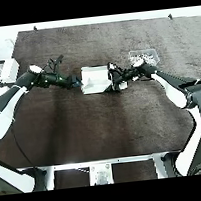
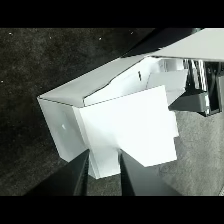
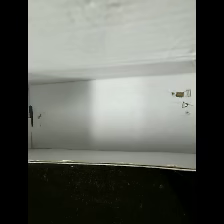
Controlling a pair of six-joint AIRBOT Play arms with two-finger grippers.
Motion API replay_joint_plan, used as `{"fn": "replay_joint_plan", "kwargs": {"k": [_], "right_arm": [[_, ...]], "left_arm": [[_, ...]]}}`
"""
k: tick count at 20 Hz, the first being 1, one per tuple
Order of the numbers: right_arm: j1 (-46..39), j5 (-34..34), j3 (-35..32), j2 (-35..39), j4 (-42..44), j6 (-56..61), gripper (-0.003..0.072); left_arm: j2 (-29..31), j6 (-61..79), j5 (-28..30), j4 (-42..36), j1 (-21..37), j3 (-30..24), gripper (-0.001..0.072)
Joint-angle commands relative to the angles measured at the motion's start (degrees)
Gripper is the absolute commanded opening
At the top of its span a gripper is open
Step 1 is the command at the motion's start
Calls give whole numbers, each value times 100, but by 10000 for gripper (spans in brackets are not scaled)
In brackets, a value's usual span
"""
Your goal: Fold the box and place the chain.
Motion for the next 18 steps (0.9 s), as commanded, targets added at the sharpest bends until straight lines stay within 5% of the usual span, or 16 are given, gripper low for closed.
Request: {"fn": "replay_joint_plan", "kwargs": {"k": [1, 18], "right_arm": [[4, 0, -2, 0, 0, 0, 475], [4, 0, -2, 0, 2, 0, 475]], "left_arm": [[0, -166, 129, 24, -7, 4, 240], [2, -551, 732, 380, -289, 7, 240]]}}
